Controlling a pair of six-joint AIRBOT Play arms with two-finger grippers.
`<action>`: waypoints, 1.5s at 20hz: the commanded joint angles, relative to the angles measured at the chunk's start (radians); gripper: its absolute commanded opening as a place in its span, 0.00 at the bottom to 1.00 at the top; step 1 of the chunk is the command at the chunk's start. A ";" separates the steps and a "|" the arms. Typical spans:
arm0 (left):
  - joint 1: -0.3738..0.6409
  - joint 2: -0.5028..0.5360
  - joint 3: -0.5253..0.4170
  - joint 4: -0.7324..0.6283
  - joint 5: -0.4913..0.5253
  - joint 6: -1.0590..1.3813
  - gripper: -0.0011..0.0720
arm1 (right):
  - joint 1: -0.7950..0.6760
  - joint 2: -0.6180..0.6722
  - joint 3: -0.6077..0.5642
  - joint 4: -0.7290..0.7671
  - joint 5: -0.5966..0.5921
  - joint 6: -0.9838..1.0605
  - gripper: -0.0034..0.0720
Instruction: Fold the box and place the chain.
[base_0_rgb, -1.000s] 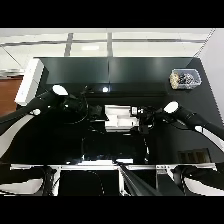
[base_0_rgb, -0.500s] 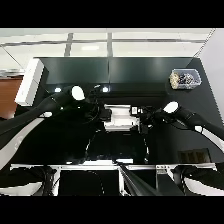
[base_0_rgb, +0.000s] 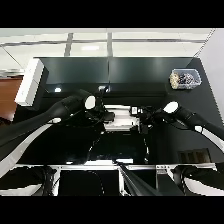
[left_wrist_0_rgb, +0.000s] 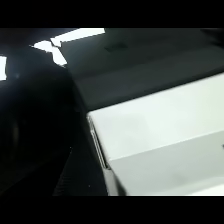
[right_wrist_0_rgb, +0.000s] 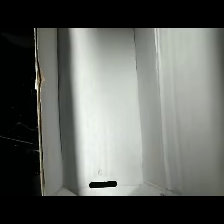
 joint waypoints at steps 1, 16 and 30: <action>-0.043 -0.002 0.026 0.113 -0.002 -0.144 0.55 | 0.001 0.001 0.000 -0.001 0.001 -0.001 0.37; -0.117 -0.061 0.068 0.186 -0.089 -0.338 0.16 | 0.001 0.001 0.000 -0.001 0.000 -0.001 0.37; -0.125 -0.089 0.130 0.195 -0.130 -0.364 0.68 | 0.001 0.001 0.000 -0.001 0.000 -0.001 0.37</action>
